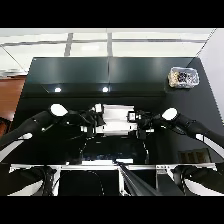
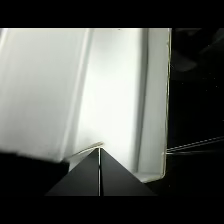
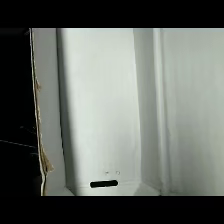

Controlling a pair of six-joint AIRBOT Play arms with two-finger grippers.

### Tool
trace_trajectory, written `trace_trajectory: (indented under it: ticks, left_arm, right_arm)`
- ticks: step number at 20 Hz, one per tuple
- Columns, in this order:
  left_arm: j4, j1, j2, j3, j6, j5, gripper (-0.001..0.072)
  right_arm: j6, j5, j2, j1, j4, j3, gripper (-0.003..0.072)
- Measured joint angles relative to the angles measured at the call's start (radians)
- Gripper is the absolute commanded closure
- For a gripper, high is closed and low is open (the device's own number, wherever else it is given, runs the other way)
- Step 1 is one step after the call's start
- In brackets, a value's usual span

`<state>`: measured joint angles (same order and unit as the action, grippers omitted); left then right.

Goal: Fold the box and place the chain.

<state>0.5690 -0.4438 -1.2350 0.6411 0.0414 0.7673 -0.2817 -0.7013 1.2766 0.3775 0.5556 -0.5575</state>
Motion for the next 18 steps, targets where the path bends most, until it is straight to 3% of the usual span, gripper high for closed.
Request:
trace_trajectory:
  ticks: [4,8,10,13,18]
  left_arm:
    - [0.194,0.143,0.112,0.007,-0.353,0.143,0.0679]
    - [0.366,0.399,0.153,0.000,-0.877,0.291,0.0678]
    - [0.363,0.532,0.116,-0.011,-1.068,0.369,0.0679]
    - [0.248,0.659,0.016,-0.023,-1.147,0.465,0.0680]
    - [0.130,0.642,-0.148,-0.027,-1.163,0.447,0.0680]
  right_arm:
    - [0.000,0.000,0.000,0.000,0.000,0.000,0.0454]
    - [0.000,0.000,0.000,0.000,0.000,0.000,0.0454]
    - [0.001,0.000,0.000,0.000,0.000,0.000,0.0454]
    - [0.001,0.000,0.000,0.000,0.000,0.000,0.0454]
    - [0.001,-0.001,0.000,0.000,0.000,0.000,0.0454]
